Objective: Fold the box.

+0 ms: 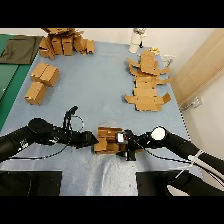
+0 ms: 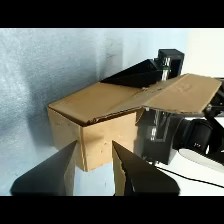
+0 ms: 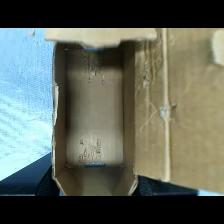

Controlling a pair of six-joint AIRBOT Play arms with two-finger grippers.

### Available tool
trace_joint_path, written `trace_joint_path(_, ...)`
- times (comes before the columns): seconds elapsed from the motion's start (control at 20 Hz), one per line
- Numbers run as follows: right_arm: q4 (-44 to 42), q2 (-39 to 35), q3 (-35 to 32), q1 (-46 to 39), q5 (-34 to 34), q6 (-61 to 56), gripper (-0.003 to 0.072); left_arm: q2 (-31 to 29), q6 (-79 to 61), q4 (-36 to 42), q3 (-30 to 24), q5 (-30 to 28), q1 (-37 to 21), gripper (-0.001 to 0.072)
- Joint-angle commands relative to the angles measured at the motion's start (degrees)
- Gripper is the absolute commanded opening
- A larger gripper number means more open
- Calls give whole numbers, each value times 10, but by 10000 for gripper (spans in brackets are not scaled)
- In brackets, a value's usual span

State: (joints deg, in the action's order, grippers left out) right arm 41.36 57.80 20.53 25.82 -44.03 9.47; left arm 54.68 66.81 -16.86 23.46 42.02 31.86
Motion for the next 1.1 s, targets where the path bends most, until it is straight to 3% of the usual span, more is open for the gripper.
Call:
trace_joint_path(0.0,0,0,0,0,0,0,448,0,-7,2,0,2,0,372)
trace_joint_path(0.1,0,0,0,0,0,0,448,0,24,-14,2,-17,2,372)
trace_joint_path(0.2,0,0,0,0,0,0,448,0,94,-84,16,-37,27,372)
trace_joint_path(0.5,0,0,0,0,0,0,449,9,447,-459,113,-25,144,372)
trace_joint_path(0.75,0,0,0,0,0,0,448,66,469,-478,169,-20,200,372)
trace_joint_path(1.05,0,0,0,0,0,0,448,127,518,-507,214,31,207,372)
